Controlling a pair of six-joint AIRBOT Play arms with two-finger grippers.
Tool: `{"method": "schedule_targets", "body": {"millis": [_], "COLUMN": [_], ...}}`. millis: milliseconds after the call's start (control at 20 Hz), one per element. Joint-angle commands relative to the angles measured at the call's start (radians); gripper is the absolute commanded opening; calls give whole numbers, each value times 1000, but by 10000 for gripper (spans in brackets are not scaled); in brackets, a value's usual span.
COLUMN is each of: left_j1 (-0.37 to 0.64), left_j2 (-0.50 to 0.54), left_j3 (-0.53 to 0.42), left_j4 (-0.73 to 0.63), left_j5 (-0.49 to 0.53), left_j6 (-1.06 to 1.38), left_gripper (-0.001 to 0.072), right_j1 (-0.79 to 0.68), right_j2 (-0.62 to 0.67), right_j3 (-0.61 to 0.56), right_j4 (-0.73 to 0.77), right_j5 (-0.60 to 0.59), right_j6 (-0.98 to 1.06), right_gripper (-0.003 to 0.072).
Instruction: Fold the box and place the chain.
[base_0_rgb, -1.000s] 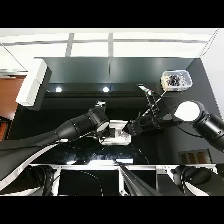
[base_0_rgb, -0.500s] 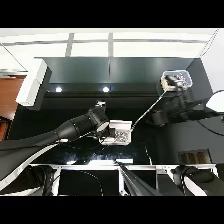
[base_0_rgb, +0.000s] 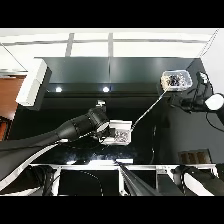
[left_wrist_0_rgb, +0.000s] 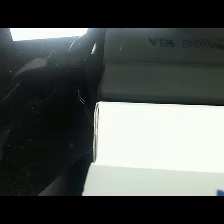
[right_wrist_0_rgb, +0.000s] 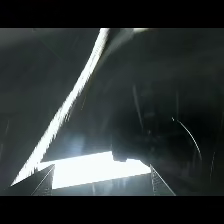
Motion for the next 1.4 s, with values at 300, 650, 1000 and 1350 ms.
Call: {"method": "schedule_targets", "body": {"millis": [300,650,1000,1350], "left_j1": [1,0,1,1], "left_j2": [0,0,0,0], "left_j3": [0,0,0,0], "left_j4": [3,3,3,3], "left_j5": [-4,-4,-3,-2], "left_j6": [0,0,0,0], "left_gripper": [28,28,28,28], "right_j1": [-4,-4,-6,-6], "right_j2": [-463,-528,-312,203], "right_j3": [323,360,404,404], "right_j4": [98,100,98,187], "right_j5": [-79,-66,228,495], "right_j6": [61,34,-173,-201], "right_gripper": [684,9,15,15]}}
